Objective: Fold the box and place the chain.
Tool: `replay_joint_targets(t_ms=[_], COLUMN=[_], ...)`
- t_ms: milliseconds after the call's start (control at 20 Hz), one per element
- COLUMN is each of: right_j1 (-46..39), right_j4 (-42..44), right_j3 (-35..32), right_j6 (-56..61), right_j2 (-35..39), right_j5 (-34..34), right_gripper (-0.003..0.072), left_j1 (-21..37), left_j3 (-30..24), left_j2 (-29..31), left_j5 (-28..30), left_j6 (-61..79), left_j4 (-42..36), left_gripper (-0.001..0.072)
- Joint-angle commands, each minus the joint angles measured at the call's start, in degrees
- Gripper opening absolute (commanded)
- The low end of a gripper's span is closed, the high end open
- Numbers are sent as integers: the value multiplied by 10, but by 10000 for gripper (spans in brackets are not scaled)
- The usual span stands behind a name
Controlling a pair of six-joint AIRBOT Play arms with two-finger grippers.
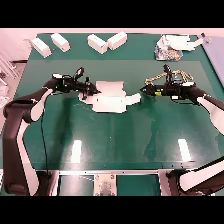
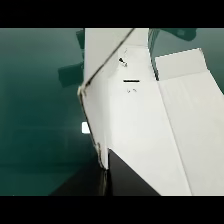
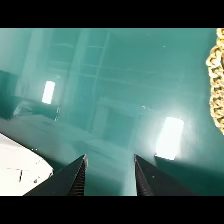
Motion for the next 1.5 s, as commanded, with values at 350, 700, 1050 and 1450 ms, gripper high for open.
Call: replay_joint_targets(t_ms=[350, 700, 1050, 1450], right_j1=[0, 0, 0, -10], right_j4=[0, 1, 1, 110], right_j3=[0, 0, 1, 4], right_j6=[-3, -17, -33, -186], right_j2=[0, 0, 0, 41], right_j5=[1, 0, -5, -17], right_gripper=[377, 377, 375, 470], left_j1=[0, 0, 0, 0], left_j3=[0, 0, 0, 0], left_j2=[0, 0, 0, 0], left_j5=[3, -11, -11, -10], left_j6=[-9, -18, -18, -18], left_j4=[0, 0, 0, 0], left_gripper=[21, 21, 21, 21])
